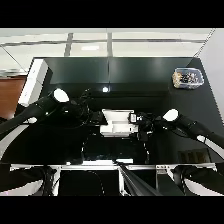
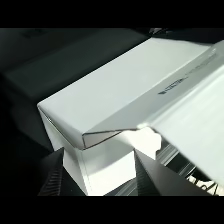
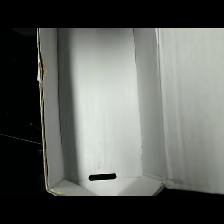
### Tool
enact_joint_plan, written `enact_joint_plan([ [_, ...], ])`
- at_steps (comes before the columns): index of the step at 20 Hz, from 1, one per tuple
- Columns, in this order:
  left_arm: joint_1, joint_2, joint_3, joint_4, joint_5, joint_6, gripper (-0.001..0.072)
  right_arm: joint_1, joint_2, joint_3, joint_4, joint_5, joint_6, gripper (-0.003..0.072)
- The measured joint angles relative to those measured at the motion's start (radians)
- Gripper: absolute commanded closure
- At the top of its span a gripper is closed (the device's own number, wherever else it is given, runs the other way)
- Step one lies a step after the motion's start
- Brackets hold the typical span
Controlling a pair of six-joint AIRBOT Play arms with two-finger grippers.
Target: Fold the box and place the chain.
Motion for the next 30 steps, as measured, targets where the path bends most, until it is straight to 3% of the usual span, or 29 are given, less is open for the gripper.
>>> enact_joint_plan([
  [8,-0.059,0.0,0.047,0.101,0.024,-0.139,0.022,0.0,0.0,0.0,0.0,0.0,0.0,0.0322],
  [20,-0.192,0.0,0.068,0.394,0.098,-0.434,0.022,0.0,0.0,0.0,0.0,0.0,0.0,0.0322],
  [30,-0.276,-0.006,0.073,0.61,0.081,-0.649,0.022,0.0,0.0,0.0,0.0,-0.001,-0.001,0.0322],
])
